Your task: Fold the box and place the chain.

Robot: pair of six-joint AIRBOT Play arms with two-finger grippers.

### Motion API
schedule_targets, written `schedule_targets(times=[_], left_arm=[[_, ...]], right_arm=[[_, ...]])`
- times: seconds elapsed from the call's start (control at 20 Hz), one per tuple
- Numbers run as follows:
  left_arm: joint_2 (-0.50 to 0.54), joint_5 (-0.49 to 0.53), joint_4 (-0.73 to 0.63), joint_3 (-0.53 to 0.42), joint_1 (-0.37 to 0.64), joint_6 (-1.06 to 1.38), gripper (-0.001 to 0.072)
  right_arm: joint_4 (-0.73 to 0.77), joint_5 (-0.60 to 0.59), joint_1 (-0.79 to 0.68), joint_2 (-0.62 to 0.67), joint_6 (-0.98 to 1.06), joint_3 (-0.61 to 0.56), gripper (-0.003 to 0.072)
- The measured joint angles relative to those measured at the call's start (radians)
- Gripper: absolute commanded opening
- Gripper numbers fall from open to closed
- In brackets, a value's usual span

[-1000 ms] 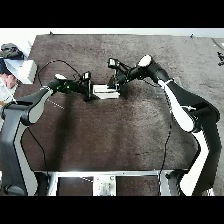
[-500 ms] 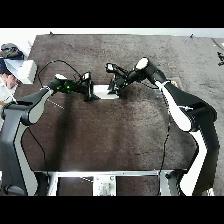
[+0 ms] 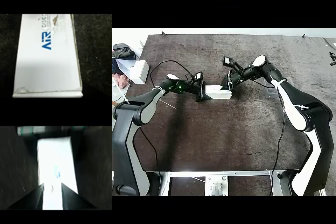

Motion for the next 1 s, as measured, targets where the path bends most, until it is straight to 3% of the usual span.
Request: schedule_targets(times=[0.05, 0.3, 0.6, 0.7, 0.8, 1.0], left_arm=[[0.000, 0.000, 0.000, 0.000, 0.000, 0.000, 0.0345], [0.000, 0.002, 0.000, 0.000, 0.000, 0.000, 0.0346], [0.000, 0.003, 0.000, 0.000, 0.000, 0.000, 0.0346], [0.000, 0.003, 0.000, 0.000, -0.001, 0.000, 0.0345], [0.000, 0.003, 0.000, 0.000, -0.001, 0.000, 0.0345], [0.000, 0.003, 0.000, 0.000, -0.001, -0.001, 0.0345]], right_arm=[[0.021, 0.002, -0.002, 0.000, 0.000, 0.000, 0.0045], [0.054, 0.032, -0.010, -0.031, 0.029, 0.000, 0.0044], [-0.011, 0.043, -0.013, -0.084, 0.105, -0.001, 0.0044], [-0.027, 0.043, -0.014, -0.083, 0.116, 0.000, -0.0013], [-0.023, 0.047, -0.023, -0.066, 0.119, -0.002, -0.0013], [0.168, 0.072, -0.051, 0.043, 0.115, -0.001, -0.0015]])
